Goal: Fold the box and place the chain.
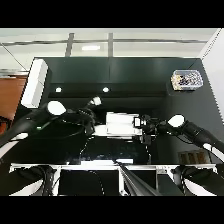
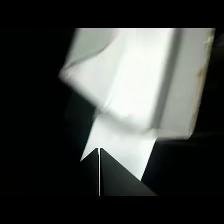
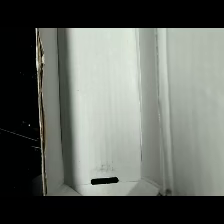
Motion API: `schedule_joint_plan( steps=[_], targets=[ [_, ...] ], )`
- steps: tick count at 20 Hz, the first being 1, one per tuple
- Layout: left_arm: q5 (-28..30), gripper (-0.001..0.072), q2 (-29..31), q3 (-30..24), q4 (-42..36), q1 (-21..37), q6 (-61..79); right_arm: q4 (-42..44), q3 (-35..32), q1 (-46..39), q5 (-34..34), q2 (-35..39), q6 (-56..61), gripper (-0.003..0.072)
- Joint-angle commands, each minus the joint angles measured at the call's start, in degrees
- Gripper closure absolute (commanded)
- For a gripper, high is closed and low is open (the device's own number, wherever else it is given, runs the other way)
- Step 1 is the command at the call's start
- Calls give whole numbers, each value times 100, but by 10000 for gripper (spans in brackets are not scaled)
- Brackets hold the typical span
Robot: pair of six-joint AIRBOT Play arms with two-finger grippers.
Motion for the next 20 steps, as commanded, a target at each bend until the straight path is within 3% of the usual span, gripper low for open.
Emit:
schedule_joint_plan(
  steps=[1,3,5,8,11,14,19,20],
  targets=[
    [-350,685,785,-4,1987,942,-2323,2,-2,4,4,-2,0,561],
    [-452,684,833,-13,2437,1676,-4433,2,-2,4,4,-2,2,562],
    [-796,683,636,-151,2295,2330,-6345,2,-2,4,4,-2,0,561],
    [-1440,683,68,-494,1036,2763,-6212,2,-2,4,4,-2,0,562],
    [-1582,685,-579,-691,-203,2522,-5414,2,-2,4,4,-2,0,561],
    [-1475,685,-1012,-682,-1519,1803,-4433,2,-2,4,4,-2,2,561],
    [-1106,680,-1174,-501,-1631,1095,-4026,2,-2,4,4,-2,2,562],
    [-1182,642,-1174,-442,-1628,1086,-3842,2,-2,4,4,-2,2,562]
  ],
)
